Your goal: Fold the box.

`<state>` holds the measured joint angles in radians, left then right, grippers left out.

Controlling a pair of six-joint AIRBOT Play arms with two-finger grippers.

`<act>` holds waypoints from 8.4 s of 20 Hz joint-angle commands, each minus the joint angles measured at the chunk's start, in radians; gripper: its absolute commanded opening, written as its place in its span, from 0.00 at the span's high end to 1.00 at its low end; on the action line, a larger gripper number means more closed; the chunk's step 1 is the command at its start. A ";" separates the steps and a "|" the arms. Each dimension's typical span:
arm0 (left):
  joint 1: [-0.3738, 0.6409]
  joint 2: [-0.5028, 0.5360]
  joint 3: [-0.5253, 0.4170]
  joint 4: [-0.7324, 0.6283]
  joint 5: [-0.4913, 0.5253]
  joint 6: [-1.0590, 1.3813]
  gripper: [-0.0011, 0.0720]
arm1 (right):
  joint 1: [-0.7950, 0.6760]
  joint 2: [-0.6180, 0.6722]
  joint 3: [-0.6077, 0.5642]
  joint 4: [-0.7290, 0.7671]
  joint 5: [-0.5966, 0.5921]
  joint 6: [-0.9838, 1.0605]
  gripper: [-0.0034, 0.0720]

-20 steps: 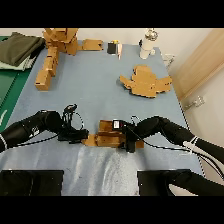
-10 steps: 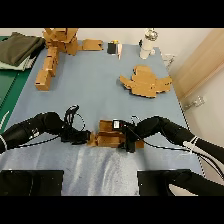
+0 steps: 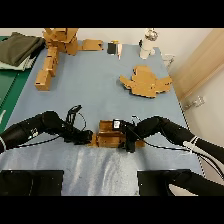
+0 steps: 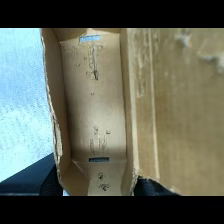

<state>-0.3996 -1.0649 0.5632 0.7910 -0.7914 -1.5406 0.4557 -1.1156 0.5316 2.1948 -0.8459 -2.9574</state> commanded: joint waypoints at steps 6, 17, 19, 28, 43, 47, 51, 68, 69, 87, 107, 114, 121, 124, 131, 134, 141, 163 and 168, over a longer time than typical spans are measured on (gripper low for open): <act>0.063 0.008 -0.003 0.189 -0.049 -0.151 0.97 | 0.000 -0.001 0.000 0.000 -0.001 -0.001 0.26; -0.075 -0.073 -0.002 0.110 0.050 -0.124 0.97 | 0.000 -0.001 0.000 0.000 -0.001 -0.001 0.26; -0.074 -0.056 0.001 0.105 0.050 -0.124 0.97 | 0.000 -0.001 0.000 0.000 -0.001 -0.001 0.26; -0.072 0.035 0.003 0.080 0.003 -0.124 0.97 | 0.000 -0.001 0.000 0.000 -0.001 0.000 0.26; -0.072 0.043 0.023 -0.015 0.068 -0.072 0.54 | 0.000 -0.001 0.000 0.000 -0.001 0.000 0.26; -0.072 0.042 0.032 -0.037 0.097 -0.043 0.38 | 0.000 -0.001 0.000 0.000 0.000 0.000 0.26; -0.073 0.040 0.032 -0.088 0.104 0.003 0.38 | 0.000 -0.001 0.000 0.000 0.000 -0.001 0.26; -0.145 -0.020 0.076 0.134 0.131 -0.244 0.26 | 0.000 -0.001 0.000 0.000 -0.001 0.000 0.26; -0.162 -0.020 0.086 0.175 0.129 -0.299 0.26 | 0.000 -0.001 0.000 0.000 -0.001 0.000 0.26; -0.389 -0.211 0.344 0.610 -0.084 -0.711 0.26 | 0.000 -0.001 0.000 0.000 -0.001 0.000 0.26; -0.460 -0.397 0.565 0.639 -0.261 -0.733 0.26 | 0.000 -0.001 0.000 0.000 -0.001 -0.001 0.26; -0.461 -0.425 0.568 0.645 -0.267 -0.724 0.54 | 0.000 -0.001 0.000 0.000 -0.001 0.000 0.26; -0.461 -0.425 0.568 0.645 -0.266 -0.728 0.97 | 0.000 -0.001 0.000 0.000 -0.001 0.000 0.26; -0.461 -0.425 0.568 0.623 -0.267 -0.726 0.97 | 0.000 0.000 0.000 0.000 -0.001 0.000 0.26; -0.459 -0.409 0.568 0.594 -0.267 -0.726 0.16 | 0.000 -0.001 0.000 0.000 -0.001 0.000 0.26; -0.455 -0.380 0.568 0.597 -0.268 -0.726 0.16 | 0.000 -0.001 0.000 0.000 0.000 -0.001 0.26; -0.367 -0.304 0.568 0.600 -0.358 -0.718 0.16 | 0.000 -0.001 0.000 0.000 -0.001 -0.001 0.26; -0.251 -0.203 0.589 0.594 -0.515 -0.571 0.97 | 0.000 -0.001 0.000 0.000 -0.001 -0.001 0.26; -0.106 -0.177 0.498 0.550 -0.550 -0.267 0.97 | 0.000 -0.001 0.000 0.000 -0.001 0.000 0.26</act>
<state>-0.5854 -1.2579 1.1088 1.3781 -1.3300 -1.9919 0.4557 -1.1156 0.5316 2.1948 -0.8467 -2.9582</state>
